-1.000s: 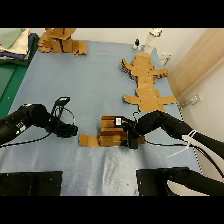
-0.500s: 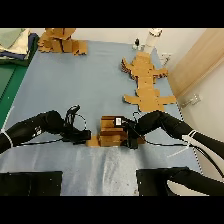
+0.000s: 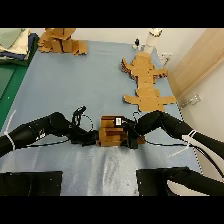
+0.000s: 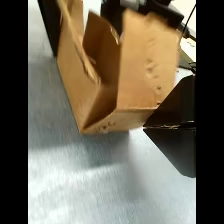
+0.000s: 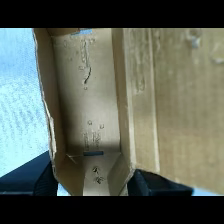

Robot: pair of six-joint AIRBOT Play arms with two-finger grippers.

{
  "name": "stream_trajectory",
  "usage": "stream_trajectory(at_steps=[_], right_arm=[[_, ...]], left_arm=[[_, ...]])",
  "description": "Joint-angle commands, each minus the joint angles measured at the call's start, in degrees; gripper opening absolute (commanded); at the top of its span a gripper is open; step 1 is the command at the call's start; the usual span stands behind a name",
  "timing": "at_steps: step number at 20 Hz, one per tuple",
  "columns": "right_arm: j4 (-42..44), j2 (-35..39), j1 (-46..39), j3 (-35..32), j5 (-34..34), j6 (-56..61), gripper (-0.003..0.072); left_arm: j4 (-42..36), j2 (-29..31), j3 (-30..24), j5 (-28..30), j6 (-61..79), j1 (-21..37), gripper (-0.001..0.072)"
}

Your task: Fold the box.

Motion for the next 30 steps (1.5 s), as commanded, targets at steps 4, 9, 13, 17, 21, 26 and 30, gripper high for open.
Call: stream_trajectory(at_steps=[4,9,13,17,21,26,30], right_arm=[[0.0,0.0,0.0,0.0,0.0,0.0,0.0516],[0.0,0.0,0.0,0.0,0.0,0.0,0.0516],[0.0,0.0,0.0,0.0,0.0,0.0,0.0516],[0.0,0.0,0.0,0.0,0.0,0.0,0.0516],[0.0,0.0,0.0,0.0,0.0,0.0,0.0516],[0.0,0.0,0.0,0.0,0.0,0.0,0.0516],[0.0,0.0,0.0,0.0,0.0,0.0,0.0516]], left_arm=[[16.9,1.1,4.9,-7.8,-13.2,1.6,0.0197],[16.8,1.1,8.5,-8.3,-13.0,2.8,0.0336],[15.6,1.1,10.2,-10.6,-12.6,2.6,0.0338],[14.7,0.7,10.2,-7.9,-12.6,-0.6,0.0476],[14.6,-1.3,10.2,-7.2,-12.6,-2.2,0.0477],[12.7,-2.1,10.2,-0.8,-12.7,-2.2,0.0476],[11.9,-2.1,10.2,-2.6,-13.1,-2.2,0.0476]])
